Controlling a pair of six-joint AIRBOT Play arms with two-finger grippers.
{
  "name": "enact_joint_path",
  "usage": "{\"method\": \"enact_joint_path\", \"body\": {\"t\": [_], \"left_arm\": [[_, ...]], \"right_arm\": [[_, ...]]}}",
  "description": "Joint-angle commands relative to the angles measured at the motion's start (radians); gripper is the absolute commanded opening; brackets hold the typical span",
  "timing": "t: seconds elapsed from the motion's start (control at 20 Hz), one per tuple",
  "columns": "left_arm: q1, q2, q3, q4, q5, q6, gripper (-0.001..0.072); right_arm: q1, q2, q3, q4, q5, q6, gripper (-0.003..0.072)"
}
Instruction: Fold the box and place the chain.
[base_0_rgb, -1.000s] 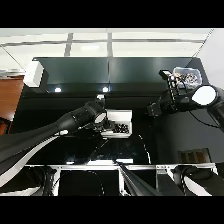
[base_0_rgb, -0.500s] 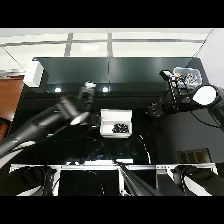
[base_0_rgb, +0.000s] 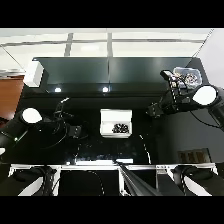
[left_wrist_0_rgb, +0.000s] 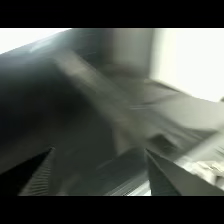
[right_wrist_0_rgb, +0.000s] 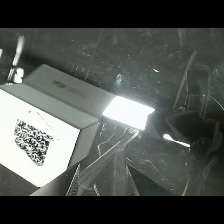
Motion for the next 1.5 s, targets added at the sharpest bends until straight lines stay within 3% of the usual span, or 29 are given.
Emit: {"method": "enact_joint_path", "body": {"t": [0.0,0.15,0.25,0.65,1.0,1.45], "left_arm": [[0.078,-0.023,-0.086,-0.449,0.036,1.072,0.0716],[0.003,-0.026,-0.078,-0.412,0.135,1.32,0.0715],[-0.052,-0.042,-0.058,-0.277,0.224,1.352,0.0713],[-0.181,-0.276,0.055,-0.256,0.197,1.351,0.0711],[-0.203,-0.303,0.06,-0.313,0.249,1.351,0.071],[-0.219,-0.367,0.136,-0.319,0.261,1.36,0.071]], "right_arm": [[0.0,0.001,0.0,0.001,0.001,0.022,0.0354],[0.0,0.001,0.0,0.001,0.0,0.025,0.0355],[0.0,0.001,0.0,0.004,0.001,0.026,0.0354],[0.007,0.001,0.0,0.015,-0.004,0.046,0.0354],[0.007,0.001,0.0,0.015,0.0,0.046,0.0355],[0.007,0.001,0.0,0.016,0.0,0.046,0.0354]]}}
